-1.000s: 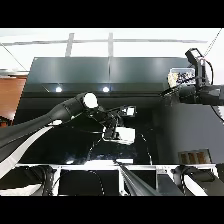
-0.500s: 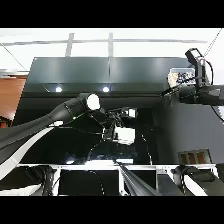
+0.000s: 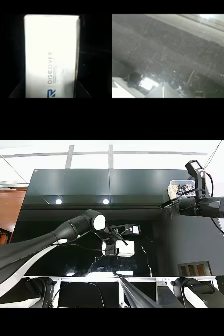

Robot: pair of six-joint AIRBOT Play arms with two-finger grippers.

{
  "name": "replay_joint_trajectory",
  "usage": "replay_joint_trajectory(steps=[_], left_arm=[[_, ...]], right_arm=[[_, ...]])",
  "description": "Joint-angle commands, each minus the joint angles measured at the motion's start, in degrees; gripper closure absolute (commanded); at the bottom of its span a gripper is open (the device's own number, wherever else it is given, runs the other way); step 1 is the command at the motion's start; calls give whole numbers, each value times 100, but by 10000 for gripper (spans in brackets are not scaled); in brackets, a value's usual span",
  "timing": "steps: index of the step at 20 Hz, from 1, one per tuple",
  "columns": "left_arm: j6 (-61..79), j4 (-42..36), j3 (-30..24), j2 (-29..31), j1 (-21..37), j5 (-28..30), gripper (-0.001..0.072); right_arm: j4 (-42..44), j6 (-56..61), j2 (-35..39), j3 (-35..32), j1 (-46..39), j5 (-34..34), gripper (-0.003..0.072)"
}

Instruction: Fold the box and place the chain.

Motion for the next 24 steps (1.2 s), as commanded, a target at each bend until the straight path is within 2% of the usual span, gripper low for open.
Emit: replay_joint_trajectory(steps=[1, 4, 5, 7, 8, 10, 12, 15, 17, 19, 21, 24], left_arm=[[-699, 461, -146, -22, -166, 710, -3], [-918, 509, -271, -22, -365, 1093, 12], [-973, 669, -269, -13, -461, 1154, 104], [-1333, 1187, -267, 59, -542, 1108, 411], [-1447, 1362, -267, 111, -492, 964, 444], [-1484, 1447, -267, 258, -168, 599, 445], [-1609, 1453, -267, 496, 431, 417, 446], [-1998, 1467, -160, 761, 1816, 426, 444], [-2363, 1471, 109, 732, 2835, 688, 419], [-2516, 1537, 566, 529, 3766, 940, 419], [-2983, 1545, 1215, 87, 4623, 946, 419], [-3434, 1484, 2363, -863, 5598, 597, 419]], right_arm=[[0, 7, -2, 7, -4, -48, 671], [7, 72, 0, 7, -4, -98, 670], [4, 153, -2, 7, -4, -52, 670], [2, 155, 0, 7, -4, 9, 670], [2, 153, 0, 7, -4, 4, 670], [2, 153, 0, 7, -4, 2, 670], [2, 173, 0, 7, -4, 4, 670], [4, 197, -2, 7, -4, 4, 670], [24, 216, -2, 7, -4, 2, 670], [46, 243, -2, 7, -4, 0, 670], [33, 240, -2, 7, -4, -68, 670], [24, 262, -2, 7, -4, -212, 670]])
